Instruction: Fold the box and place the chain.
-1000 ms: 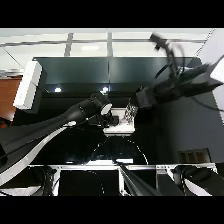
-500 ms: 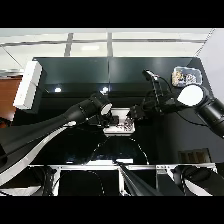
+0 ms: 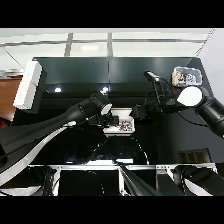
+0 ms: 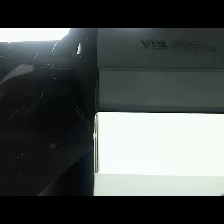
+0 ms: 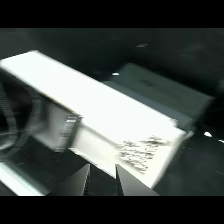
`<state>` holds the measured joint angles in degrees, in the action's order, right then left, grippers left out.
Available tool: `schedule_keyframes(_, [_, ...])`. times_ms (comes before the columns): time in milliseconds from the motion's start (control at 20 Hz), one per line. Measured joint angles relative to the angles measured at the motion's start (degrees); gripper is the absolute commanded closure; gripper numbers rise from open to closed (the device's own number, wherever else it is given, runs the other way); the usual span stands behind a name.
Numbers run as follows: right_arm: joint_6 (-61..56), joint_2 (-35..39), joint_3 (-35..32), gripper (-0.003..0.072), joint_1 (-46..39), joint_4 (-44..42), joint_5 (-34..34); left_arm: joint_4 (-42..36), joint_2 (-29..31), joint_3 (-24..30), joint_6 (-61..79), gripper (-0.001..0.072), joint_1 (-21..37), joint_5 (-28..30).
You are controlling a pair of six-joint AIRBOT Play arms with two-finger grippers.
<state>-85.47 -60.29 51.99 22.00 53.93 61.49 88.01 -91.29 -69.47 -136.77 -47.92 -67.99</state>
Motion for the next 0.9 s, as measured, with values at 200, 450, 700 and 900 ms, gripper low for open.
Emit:
schedule_keyframes(200, [0.0,3.1,0.0,0.0477,-7.3,6.2,4.9,0.2,0.0,0.0,0.0,0.0681,0.0,0.0])
schedule_keyframes(450, [0.1,7.1,0.0,0.0477,-13.0,9.2,7.6,0.3,0.0,-0.1,0.1,0.0681,-0.2,0.2])
schedule_keyframes(700, [1.1,8.0,0.0,0.0477,-14.1,10.0,9.7,0.3,0.7,-0.3,0.1,0.0205,-0.4,1.1])
schedule_keyframes(900, [1.5,8.2,0.0,0.0478,-14.3,10.1,9.8,1.0,2.4,-0.3,1.0,0.0001,-0.6,0.5])
